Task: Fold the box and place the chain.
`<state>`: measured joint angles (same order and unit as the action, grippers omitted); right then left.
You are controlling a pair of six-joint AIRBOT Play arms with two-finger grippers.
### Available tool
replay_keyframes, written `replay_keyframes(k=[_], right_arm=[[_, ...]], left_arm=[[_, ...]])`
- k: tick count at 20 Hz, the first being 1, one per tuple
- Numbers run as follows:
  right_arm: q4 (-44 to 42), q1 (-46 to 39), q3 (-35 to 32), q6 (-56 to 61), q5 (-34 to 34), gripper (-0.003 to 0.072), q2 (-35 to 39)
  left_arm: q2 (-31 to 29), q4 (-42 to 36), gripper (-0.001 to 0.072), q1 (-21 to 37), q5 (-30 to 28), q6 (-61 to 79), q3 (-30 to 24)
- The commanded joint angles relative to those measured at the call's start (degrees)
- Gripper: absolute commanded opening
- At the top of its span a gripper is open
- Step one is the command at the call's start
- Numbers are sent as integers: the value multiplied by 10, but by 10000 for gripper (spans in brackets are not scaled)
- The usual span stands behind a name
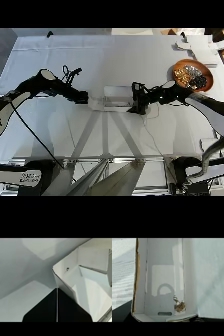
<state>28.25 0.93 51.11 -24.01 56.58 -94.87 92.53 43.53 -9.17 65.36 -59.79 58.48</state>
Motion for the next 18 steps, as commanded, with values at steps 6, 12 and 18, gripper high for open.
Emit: replay_keyframes(k=[6, 12, 18], right_arm=[[0, 0, 1, 0, 0, 530, 0], [0, 0, 1, 0, 0, 530, 0], [0, 0, 1, 0, 0, 530, 0]], left_arm=[[15, -51, 13, -27, -13, -17, 0], [14, -84, 283, -27, -6, 29, 0], [9, -129, 283, -29, 10, 68, 0]])
